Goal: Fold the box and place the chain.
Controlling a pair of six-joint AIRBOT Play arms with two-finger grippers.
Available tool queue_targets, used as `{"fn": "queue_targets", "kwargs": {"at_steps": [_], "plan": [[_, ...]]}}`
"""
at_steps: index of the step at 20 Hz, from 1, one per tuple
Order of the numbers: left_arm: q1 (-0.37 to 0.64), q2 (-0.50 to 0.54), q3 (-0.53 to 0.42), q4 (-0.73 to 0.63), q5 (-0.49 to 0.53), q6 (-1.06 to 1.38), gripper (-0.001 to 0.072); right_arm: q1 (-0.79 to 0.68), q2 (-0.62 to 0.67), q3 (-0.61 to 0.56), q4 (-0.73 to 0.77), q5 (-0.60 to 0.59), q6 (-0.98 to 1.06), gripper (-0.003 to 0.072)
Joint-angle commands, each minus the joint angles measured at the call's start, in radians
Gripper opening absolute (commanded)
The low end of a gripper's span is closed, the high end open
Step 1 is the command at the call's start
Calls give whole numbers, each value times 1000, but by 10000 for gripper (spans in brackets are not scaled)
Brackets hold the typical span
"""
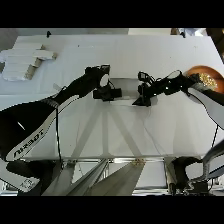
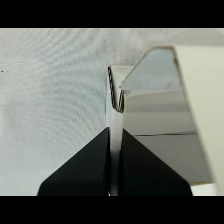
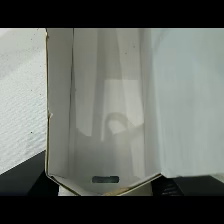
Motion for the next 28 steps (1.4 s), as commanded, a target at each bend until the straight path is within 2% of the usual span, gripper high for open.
{"fn": "queue_targets", "kwargs": {"at_steps": [1,7,9,10,12,13,18,23,24,26,28], "plan": [[-2,-5,0,3,-41,5,1,1,0,1,2,1,0,112],[-1,0,0,-6,-42,6,7,1,0,1,2,1,0,112],[4,13,0,-27,-34,6,56,1,0,1,2,1,0,112],[9,24,0,-27,-26,6,140,1,0,1,2,1,0,112],[19,48,0,-27,-12,6,416,1,0,1,2,1,0,112],[27,59,0,-29,-13,6,440,1,0,1,2,1,0,112],[98,124,-1,-74,-13,58,440,1,0,1,2,1,0,112],[241,200,-1,-187,-7,315,437,1,0,1,2,1,0,112],[276,210,-2,-204,3,392,434,1,0,1,2,1,0,112],[350,218,-3,-247,5,647,329,1,0,1,2,1,0,112],[422,219,-38,-348,27,954,348,1,0,1,2,1,1,112]]}}
